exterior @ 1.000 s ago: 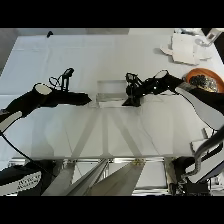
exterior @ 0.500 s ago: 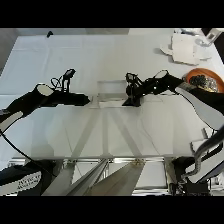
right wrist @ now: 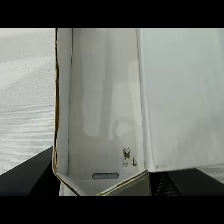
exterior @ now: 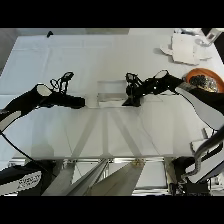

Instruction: Fold the box and place the chain.

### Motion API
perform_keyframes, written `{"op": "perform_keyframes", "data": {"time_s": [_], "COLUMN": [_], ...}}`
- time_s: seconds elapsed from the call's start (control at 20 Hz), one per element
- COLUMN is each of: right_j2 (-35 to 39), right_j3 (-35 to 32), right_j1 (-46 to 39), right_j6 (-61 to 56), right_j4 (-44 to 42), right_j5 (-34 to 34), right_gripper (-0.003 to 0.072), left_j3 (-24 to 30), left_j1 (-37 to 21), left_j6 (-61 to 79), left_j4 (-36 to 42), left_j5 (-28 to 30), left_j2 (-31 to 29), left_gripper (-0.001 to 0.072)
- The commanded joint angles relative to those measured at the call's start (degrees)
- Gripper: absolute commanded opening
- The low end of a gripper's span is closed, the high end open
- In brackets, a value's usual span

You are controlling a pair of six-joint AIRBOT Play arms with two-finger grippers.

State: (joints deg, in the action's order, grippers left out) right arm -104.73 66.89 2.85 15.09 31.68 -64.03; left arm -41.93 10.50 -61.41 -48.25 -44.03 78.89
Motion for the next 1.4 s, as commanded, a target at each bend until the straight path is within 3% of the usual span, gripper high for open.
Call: {"op": "perform_keyframes", "data": {"time_s": [0.0,0.35,0.8,0.85,0.95,1.05,1.15,1.25,1.35], "right_j2": [-0.04,-0.04,-0.04,-0.04,-0.04,-0.04,-0.04,-0.04,-0.04], "right_j3": [0.0,0.0,0.0,0.0,0.0,0.0,0.0,0.0,0.0], "right_j1": [0.0,0.0,0.0,0.0,0.0,0.0,0.0,0.0,0.0], "right_j6": [-0.04,-0.04,-0.04,-0.02,-0.02,-0.04,-0.02,-0.02,-0.02], "right_j4": [-0.02,-0.02,-0.02,-0.02,-0.02,-0.02,-0.02,-0.02,-0.02], "right_j5": [0.0,0.0,0.0,0.0,-0.02,0.0,0.0,0.0,0.0], "right_gripper": [0.0336,0.0336,0.0336,0.0336,0.0336,0.0336,0.0336,0.0336,0.0336], "left_j3": [0.02,0.02,0.02,0.02,0.02,0.02,0.02,0.02,0.02], "left_j1": [-0.02,1.18,1.2,1.18,1.18,1.18,1.18,1.01,0.17], "left_j6": [-0.66,6.19,5.97,5.97,5.97,6.01,6.1,6.12,6.14], "left_j4": [-0.17,11.8,13.97,14.69,15.41,15.47,15.45,15.5,16.13], "left_j5": [-0.63,-2.89,0.04,0.85,2.4,2.69,2.69,2.67,2.6], "left_j2": [1.51,2.36,2.32,2.32,2.25,2.23,2.23,2.19,1.7], "left_gripper": [0.0005,0.0006,0.0016,0.0031,0.0184,0.0187,0.0237,0.0406,0.0406]}}
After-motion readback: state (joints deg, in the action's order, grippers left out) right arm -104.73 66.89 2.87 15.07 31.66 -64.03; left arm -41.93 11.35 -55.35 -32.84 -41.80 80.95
